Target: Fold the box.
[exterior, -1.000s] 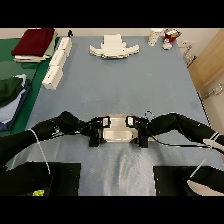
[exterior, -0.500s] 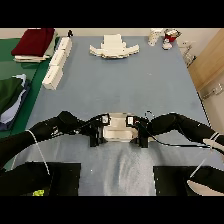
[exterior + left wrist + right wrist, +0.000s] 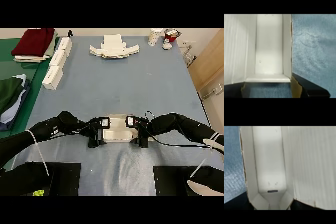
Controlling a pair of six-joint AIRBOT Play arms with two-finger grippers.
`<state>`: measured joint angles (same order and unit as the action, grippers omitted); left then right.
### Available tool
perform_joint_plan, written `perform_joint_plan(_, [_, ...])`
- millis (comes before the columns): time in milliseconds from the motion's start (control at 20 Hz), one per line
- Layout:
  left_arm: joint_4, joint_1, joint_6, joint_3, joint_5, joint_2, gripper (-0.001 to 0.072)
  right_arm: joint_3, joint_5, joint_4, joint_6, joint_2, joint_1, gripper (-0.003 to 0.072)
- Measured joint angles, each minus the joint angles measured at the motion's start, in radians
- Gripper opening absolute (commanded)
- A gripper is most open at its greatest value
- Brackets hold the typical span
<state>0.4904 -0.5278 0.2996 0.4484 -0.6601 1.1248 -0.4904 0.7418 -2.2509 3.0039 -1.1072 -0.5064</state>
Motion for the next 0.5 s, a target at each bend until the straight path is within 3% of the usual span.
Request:
perform_joint_plan(250, [-0.010,0.000,0.004,0.000,0.001,0.000,0.0697,0.000,0.000,0.000,-0.001,0.000,0.000,0.0504])
perform_joint_plan(300, [-0.019,0.000,0.005,0.000,0.002,0.001,0.0653,0.000,0.000,0.000,-0.002,0.000,0.000,0.0504])
perform_joint_plan(350, [-0.024,0.000,0.005,0.000,0.004,0.003,0.0552,0.000,0.000,0.000,-0.002,0.000,0.000,0.0504])
perform_joint_plan(500, [-0.035,-0.001,0.007,0.002,0.007,0.017,0.0531,0.000,0.000,0.000,-0.002,0.000,0.000,0.0504])
